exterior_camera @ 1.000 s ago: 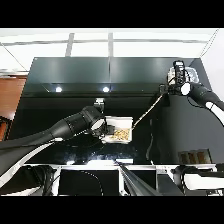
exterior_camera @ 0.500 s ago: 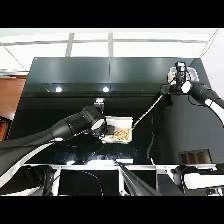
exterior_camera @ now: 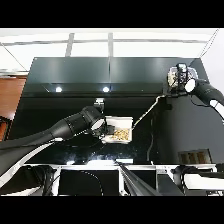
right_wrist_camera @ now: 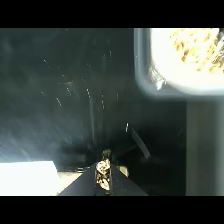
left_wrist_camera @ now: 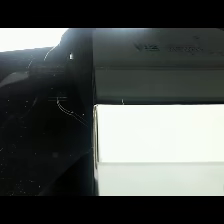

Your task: Fold the box and place the chain.

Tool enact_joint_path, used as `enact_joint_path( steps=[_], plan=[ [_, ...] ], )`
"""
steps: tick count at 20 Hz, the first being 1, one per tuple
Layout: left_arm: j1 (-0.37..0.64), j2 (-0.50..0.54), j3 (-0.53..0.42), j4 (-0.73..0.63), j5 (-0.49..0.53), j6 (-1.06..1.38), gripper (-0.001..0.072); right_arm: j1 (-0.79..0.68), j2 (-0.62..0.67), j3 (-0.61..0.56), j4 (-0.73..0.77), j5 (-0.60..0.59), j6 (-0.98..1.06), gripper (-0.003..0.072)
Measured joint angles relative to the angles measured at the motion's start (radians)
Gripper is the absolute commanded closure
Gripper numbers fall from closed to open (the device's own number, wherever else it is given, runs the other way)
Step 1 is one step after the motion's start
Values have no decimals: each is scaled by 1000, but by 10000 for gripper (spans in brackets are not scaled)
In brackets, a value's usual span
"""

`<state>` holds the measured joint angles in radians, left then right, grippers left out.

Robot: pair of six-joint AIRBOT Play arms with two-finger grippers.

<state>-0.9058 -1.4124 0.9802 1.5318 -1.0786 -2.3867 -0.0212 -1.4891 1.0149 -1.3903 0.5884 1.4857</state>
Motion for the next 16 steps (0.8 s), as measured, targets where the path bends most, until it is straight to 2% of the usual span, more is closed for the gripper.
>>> enact_joint_path(
  steps=[7,13,16],
  plan=[
    [0,0,0,0,0,0,683,-1,252,4,2,88,-8,673],
    [0,0,0,0,0,0,683,-1,523,8,25,256,-23,673],
    [0,0,0,0,0,0,683,-1,612,8,106,359,-51,672]
  ],
)
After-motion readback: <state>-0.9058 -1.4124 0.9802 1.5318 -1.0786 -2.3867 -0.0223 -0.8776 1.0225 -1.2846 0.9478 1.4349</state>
